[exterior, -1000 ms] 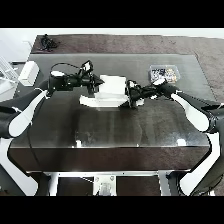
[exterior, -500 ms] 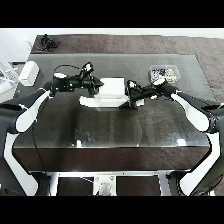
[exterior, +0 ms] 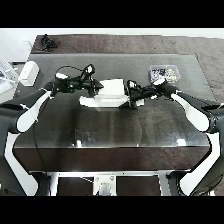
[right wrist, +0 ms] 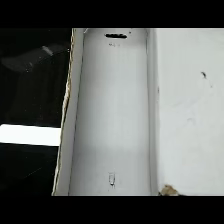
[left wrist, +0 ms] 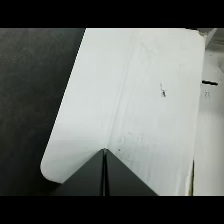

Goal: Fold the box and place the chain.

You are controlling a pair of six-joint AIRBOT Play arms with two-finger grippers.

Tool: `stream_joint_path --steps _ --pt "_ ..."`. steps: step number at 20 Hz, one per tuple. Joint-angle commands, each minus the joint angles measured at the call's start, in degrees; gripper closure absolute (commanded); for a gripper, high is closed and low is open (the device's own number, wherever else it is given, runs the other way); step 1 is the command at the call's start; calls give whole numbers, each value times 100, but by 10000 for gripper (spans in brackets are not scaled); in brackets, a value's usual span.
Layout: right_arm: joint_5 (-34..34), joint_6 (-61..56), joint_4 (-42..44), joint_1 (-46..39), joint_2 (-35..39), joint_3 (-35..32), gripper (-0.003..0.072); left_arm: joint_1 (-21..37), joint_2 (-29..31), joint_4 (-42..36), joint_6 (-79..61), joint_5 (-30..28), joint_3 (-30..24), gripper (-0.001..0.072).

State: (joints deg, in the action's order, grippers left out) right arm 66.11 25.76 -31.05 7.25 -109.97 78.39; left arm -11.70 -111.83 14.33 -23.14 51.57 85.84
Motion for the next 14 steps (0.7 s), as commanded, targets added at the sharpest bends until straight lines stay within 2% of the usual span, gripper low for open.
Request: stream_joint_path --steps 1,4,8,9,10,11,12,14 --pt "-2 0 -2 4 0 -2 116 11 31 -31 20 -48 17 692" --pt "-2 0 -2 4 0 -2 116 103 258 -96 26 90 17 692" --pt "-2 0 -2 4 0 -2 116 446 960 127 24 1117 17 689" --pt "-2 0 -2 4 0 -2 116 573 1121 319 57 1397 17 572" --pt "-2 0 -2 4 0 -2 116 691 1237 494 260 1620 17 263" --pt "-2 0 -2 4 0 -2 116 780 1294 647 581 1727 15 84" --pt "-2 0 -2 4 0 -2 116 846 1316 1016 841 1838 15 33" --pt "-2 0 -2 7 0 -2 116 807 1305 2236 1340 1923 11 32"
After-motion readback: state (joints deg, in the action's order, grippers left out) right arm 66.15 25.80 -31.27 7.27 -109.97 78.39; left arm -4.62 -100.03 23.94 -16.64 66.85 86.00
